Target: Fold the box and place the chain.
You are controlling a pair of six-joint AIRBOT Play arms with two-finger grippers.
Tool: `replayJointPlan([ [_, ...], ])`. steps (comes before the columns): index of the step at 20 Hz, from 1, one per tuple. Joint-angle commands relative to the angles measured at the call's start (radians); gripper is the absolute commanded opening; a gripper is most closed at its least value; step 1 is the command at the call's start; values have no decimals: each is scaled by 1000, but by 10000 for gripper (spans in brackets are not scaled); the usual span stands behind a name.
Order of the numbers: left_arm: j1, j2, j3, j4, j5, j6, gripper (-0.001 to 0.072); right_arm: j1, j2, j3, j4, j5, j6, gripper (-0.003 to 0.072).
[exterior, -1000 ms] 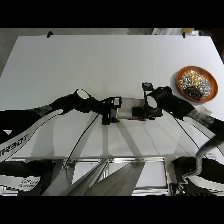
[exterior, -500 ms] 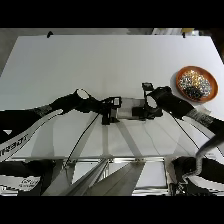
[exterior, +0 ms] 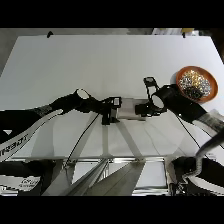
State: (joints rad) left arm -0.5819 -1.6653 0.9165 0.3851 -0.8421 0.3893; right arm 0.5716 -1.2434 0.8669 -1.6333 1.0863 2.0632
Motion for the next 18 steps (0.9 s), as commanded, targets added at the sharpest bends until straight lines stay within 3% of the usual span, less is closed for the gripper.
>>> replayJointPlan([
  [1, 1, 0, 0, 0, 1, 0, 270, -1, 105, 14, -16, 69, -163, 338],
  [5, 1, 0, 0, 0, 0, -1, 270, -69, 137, 150, -21, 143, -317, 335],
  [9, 1, 0, 0, 0, 0, -1, 270, -351, 135, 259, -20, 90, -456, 248],
  [14, 1, 0, 0, 0, 0, -1, 270, -750, 59, 266, -15, 14, -595, 248],
  [18, 1, 0, 0, 0, 0, -1, 270, -900, -59, 266, -8, -20, -633, 246],
])
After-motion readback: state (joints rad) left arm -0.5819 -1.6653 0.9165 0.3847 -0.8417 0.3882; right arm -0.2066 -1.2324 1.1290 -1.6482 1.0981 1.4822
